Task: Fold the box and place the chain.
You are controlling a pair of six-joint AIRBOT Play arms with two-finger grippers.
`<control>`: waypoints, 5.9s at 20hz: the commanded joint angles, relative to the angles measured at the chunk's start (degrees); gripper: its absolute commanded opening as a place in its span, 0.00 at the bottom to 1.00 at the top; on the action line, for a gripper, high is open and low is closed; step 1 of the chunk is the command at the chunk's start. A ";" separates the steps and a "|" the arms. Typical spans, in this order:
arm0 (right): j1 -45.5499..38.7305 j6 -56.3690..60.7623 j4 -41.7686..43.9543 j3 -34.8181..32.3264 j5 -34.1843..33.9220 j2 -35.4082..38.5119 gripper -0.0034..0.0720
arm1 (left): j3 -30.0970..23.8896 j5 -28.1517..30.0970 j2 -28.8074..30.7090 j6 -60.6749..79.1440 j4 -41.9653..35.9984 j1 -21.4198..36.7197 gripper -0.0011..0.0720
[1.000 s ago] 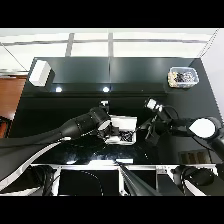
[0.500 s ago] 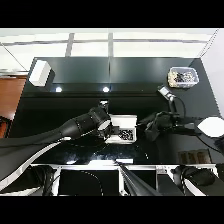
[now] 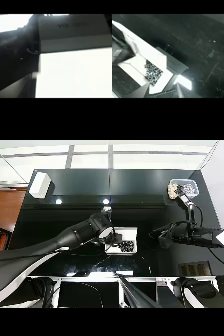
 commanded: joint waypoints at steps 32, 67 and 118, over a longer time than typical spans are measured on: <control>-1.14 0.13 2.34 0.02 -1.77 0.17 0.56 | -35.21 21.70 11.30 144.78 -58.97 25.40 0.99; 6.29 -5.68 3.87 15.34 -9.53 -31.58 1.00 | -34.60 23.67 9.57 147.86 -62.36 21.84 0.47; 16.06 -40.85 -0.15 8.00 4.85 -27.32 0.37 | -34.60 23.65 9.57 147.88 -62.36 21.84 0.47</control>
